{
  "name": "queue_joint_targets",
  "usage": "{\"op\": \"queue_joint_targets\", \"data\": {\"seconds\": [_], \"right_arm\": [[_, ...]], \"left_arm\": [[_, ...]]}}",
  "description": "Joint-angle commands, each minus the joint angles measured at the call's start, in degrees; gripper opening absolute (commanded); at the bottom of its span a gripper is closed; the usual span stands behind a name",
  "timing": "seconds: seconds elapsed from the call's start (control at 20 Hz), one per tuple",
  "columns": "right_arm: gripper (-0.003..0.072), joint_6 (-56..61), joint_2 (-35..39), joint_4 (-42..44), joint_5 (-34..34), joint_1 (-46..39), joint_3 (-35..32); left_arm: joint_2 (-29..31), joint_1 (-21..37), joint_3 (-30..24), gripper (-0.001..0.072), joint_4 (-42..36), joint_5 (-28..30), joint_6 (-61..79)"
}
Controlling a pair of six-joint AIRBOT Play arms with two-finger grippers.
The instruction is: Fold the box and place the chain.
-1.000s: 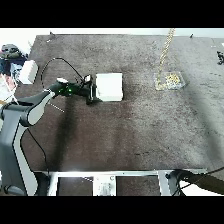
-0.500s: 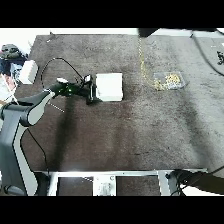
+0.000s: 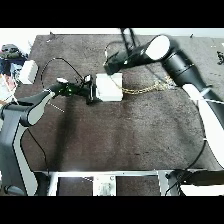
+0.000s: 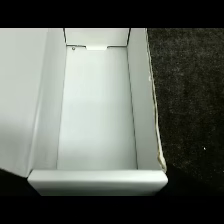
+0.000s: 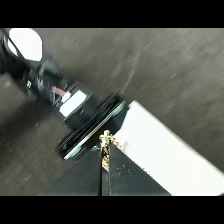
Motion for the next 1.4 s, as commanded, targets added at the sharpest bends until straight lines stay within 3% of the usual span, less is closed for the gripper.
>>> {"op": "queue_joint_targets", "data": {"seconds": [0.0,0.05,0.15,0.35,0.55,0.8,1.1,1.35], "right_arm": [[0.0013,-0.79,-4.07,3.80,-2.62,-0.24,-4.79],[0.0026,-0.76,-4.63,3.74,-3.43,-0.85,-6.05],[0.0288,-0.79,-4.74,3.32,-5.42,-3.02,-8.41],[0.0283,0.90,-3.34,3.32,-2.95,-10.97,-10.82],[0.0283,2.49,3.91,3.32,-3.89,-22.05,-22.21],[0.0282,7.69,6.67,3.37,-15.43,-31.30,-35.54],[0.0282,13.53,0.22,4.02,-26.18,-31.67,-36.06],[0.0282,13.62,-4.87,6.84,-29.53,-30.16,-33.59]], "left_arm": [[0.02,-0.04,0.04,0.0466,0.02,0.00,0.02],[0.02,-0.04,0.04,0.0466,0.02,0.00,0.02],[0.02,-0.04,0.04,0.0466,0.02,0.00,0.02],[0.02,-0.04,0.04,0.0466,0.02,0.00,0.02],[0.02,-0.04,0.04,0.0466,0.02,0.00,0.02],[0.02,-0.04,0.04,0.0466,0.02,0.00,0.02],[0.02,-0.04,0.04,0.0466,0.02,0.00,0.02],[0.02,-0.04,0.04,0.0466,0.02,0.00,0.02]]}}
